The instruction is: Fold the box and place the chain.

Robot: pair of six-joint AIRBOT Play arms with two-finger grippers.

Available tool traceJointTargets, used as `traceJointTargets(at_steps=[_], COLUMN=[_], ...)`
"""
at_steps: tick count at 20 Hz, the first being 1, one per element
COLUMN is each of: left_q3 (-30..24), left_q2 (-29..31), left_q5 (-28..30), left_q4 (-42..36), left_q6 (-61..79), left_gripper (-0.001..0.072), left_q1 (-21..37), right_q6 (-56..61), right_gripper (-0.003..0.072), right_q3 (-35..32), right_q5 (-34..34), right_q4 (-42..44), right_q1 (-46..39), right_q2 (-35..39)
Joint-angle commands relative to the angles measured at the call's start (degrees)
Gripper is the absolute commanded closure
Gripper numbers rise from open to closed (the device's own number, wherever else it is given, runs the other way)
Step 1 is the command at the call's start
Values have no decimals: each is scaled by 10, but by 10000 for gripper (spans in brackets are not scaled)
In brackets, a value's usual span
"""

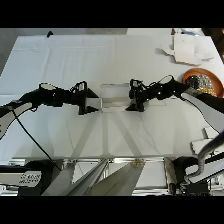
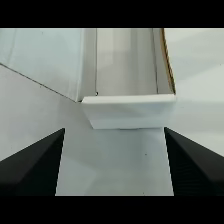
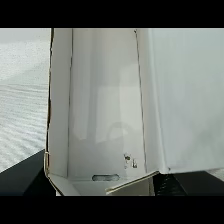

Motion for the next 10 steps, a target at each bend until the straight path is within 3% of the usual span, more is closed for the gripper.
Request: traceJointTargets(at_steps=[1,10], left_q3=[0,3], left_q2=[-13,-16], left_q5=[-17,-66], left_q4=[-31,-27], left_q6=[36,37], left_gripper=[5,7], left_q1=[1,30], right_q6=[0,0], right_gripper=[168,168], right_q3=[0,0], right_q5=[0,0], right_q4=[0,0], right_q1=[0,0], right_q2=[0,0])
